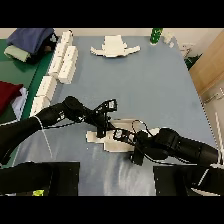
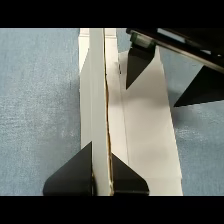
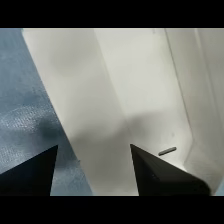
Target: Fold the box.
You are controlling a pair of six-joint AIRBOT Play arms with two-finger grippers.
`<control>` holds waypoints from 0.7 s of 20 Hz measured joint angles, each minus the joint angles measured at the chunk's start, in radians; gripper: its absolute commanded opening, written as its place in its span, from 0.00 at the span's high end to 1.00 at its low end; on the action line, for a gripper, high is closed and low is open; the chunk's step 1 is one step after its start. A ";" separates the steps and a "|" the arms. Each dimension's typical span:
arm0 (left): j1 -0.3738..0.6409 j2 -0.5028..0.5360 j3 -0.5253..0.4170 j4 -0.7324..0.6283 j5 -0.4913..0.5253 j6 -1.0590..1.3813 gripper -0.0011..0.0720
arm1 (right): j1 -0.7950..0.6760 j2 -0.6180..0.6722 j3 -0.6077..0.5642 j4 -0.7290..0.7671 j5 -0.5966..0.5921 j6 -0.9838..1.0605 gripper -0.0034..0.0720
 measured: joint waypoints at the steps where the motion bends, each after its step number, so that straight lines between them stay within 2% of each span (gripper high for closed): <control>1: 0.000 0.000 0.000 0.000 -0.001 0.000 0.97 | 0.002 0.002 0.006 -0.017 0.002 0.030 0.01; 4: 0.000 0.000 0.000 0.000 -0.001 0.000 0.97 | 0.004 0.035 0.026 -0.069 -0.007 0.139 0.01; 9: 0.000 0.000 0.000 0.000 -0.001 0.000 0.97 | 0.004 0.083 0.037 -0.277 -0.042 0.385 0.01; 14: 0.000 0.000 0.000 0.000 -0.001 0.000 0.97 | 0.006 0.096 0.039 -0.347 -0.081 0.476 0.00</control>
